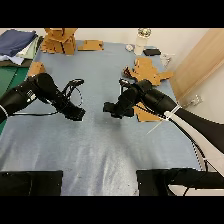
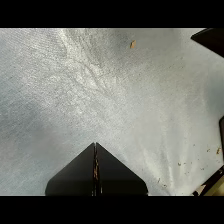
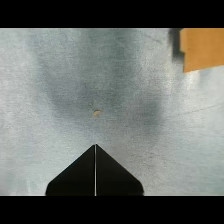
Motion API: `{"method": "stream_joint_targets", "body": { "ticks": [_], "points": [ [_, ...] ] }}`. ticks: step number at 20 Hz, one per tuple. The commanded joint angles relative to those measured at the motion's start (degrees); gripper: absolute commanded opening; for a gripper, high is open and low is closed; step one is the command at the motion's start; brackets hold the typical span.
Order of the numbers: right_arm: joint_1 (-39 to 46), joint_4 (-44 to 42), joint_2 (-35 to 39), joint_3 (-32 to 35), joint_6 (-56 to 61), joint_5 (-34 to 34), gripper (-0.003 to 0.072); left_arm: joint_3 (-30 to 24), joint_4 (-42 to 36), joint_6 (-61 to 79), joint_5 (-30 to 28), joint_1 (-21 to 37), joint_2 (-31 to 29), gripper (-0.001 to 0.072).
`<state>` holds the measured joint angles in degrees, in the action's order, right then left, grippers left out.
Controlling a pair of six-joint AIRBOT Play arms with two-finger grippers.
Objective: Fold the box.
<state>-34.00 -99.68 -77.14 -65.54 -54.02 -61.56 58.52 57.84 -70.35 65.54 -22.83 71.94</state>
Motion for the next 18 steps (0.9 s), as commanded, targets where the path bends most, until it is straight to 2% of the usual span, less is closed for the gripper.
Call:
{"method": "stream_joint_targets", "body": {
  "ticks": [1,3,4,6,8,9,10,11,13,14,15,16,18],
  "points": [
    [-0.04,-0.07,-0.07,-0.02,0.07,0.85,0.0003,-0.02,0.00,0.02,-0.09,-0.02,-0.04,0.0012],
    [0.11,-0.11,-0.04,-0.07,-0.11,0.90,0.0003,-0.02,-0.04,0.00,-2.23,-0.02,-0.04,0.0012],
    [0.98,2.86,-0.04,-0.46,-1.90,0.31,0.0003,-0.02,-0.44,0.00,-3.91,-0.02,-0.04,0.0012],
    [6.29,13.84,-0.04,-2.91,-3.21,-7.04,0.0003,-0.02,-1.20,-0.04,-6.67,-0.02,-0.04,0.0012],
    [15.28,24.90,-0.04,-5.81,-8.50,-15.43,0.0006,-0.02,-1.95,-0.11,-8.07,-0.07,-0.04,0.0013],
    [20.55,28.30,-0.04,-6.67,-11.19,-17.46,0.0129,-0.02,-2.86,-0.11,-8.13,-0.07,-0.04,0.0013],
    [26.80,29.59,-0.04,-6.97,-14.78,-17.40,0.0364,-0.02,-4.09,-0.11,-8.11,-0.07,-0.04,0.0013],
    [32.81,28.68,-0.33,-7.02,-18.82,-15.93,0.0420,-0.02,-5.03,-0.11,-8.26,-0.07,-0.04,0.0013],
    [44.72,22.03,-1.88,-7.02,-27.45,-10.86,0.0420,-0.02,-6.43,-0.11,-9.75,-0.07,-0.02,0.0015],
    [50.38,15.69,-3.08,-7.02,-33.29,-7.91,0.0420,-0.02,-6.75,-0.11,-10.08,-0.04,-0.04,0.0161],
    [55.19,8.98,-4.35,-7.15,-39.28,-5.99,0.0420,-0.02,-6.91,-0.13,-10.12,-0.04,-0.02,0.0515],
    [59.80,2.71,-5.79,-7.58,-44.81,-4.96,0.0420,-0.02,-6.93,-0.20,-10.12,-0.04,-0.04,0.0585],
    [66.77,-5.51,-8.85,-9.33,-52.39,-4.42,0.0420,-0.02,-7.50,-0.20,-10.12,-0.02,-0.04,0.0589]
  ]
}}
